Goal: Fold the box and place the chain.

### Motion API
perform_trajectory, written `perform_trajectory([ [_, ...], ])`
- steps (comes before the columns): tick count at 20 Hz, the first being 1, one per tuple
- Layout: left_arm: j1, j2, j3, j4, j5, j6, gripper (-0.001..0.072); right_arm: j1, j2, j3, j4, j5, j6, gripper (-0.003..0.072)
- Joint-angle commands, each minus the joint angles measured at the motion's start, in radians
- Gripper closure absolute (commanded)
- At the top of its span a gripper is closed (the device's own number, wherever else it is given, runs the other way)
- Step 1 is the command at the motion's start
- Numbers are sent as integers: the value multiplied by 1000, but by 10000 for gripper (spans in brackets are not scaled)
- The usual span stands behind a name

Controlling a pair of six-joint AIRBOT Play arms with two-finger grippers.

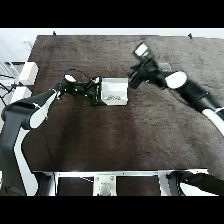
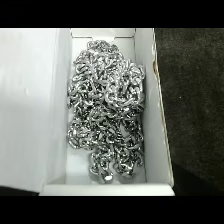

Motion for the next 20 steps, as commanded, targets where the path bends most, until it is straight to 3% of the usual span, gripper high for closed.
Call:
perform_trajectory([
  [1,0,1,1,0,0,0,131,-168,-39,100,257,265,-126,356],
  [6,0,1,1,0,0,0,131,-242,-278,301,328,481,-186,353],
  [11,0,1,1,0,-1,0,131,-217,-459,401,320,546,-201,352],
  [20,0,1,1,0,2,0,130,-91,-489,410,183,665,-200,298],
])
